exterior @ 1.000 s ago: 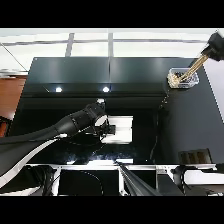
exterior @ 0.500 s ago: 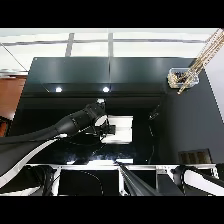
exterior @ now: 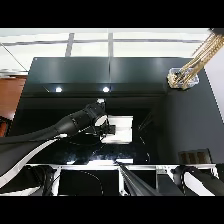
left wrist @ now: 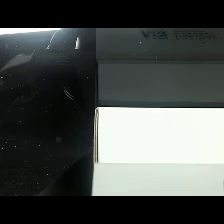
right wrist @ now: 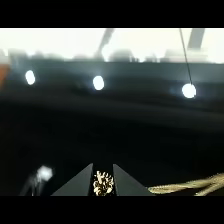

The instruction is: Fold the box and place the chain.

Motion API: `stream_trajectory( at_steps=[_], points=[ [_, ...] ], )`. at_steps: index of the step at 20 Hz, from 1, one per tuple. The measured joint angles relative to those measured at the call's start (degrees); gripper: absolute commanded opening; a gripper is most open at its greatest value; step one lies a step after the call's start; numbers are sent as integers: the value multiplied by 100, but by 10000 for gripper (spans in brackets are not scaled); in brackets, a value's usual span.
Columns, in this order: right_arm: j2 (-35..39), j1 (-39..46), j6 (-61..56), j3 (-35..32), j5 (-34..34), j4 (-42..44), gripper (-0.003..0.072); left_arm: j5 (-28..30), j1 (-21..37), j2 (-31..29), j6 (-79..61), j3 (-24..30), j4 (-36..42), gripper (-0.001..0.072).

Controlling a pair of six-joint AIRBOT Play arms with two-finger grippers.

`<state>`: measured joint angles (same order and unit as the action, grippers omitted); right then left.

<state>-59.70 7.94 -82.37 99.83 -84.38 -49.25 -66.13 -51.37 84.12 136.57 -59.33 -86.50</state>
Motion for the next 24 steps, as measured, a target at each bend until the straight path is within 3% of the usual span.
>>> stream_trajectory(
  at_steps=[8, 16, 20, 24],
  points=[
    [1069, -1158, 33, -1320, -566, -737, 8, 2, 0, 0, 0, -2, 0, 30],
    [1353, -2052, 52, -2487, -623, -278, 7, 2, 0, 0, 0, -2, 2, 30],
    [1368, -2549, 87, -3276, -94, 164, 7, 2, 0, 0, -2, -2, 2, 30],
    [1217, -3027, 232, -3974, 1005, 675, 8, 4, 0, 0, -2, 0, 2, 30]
  ],
)
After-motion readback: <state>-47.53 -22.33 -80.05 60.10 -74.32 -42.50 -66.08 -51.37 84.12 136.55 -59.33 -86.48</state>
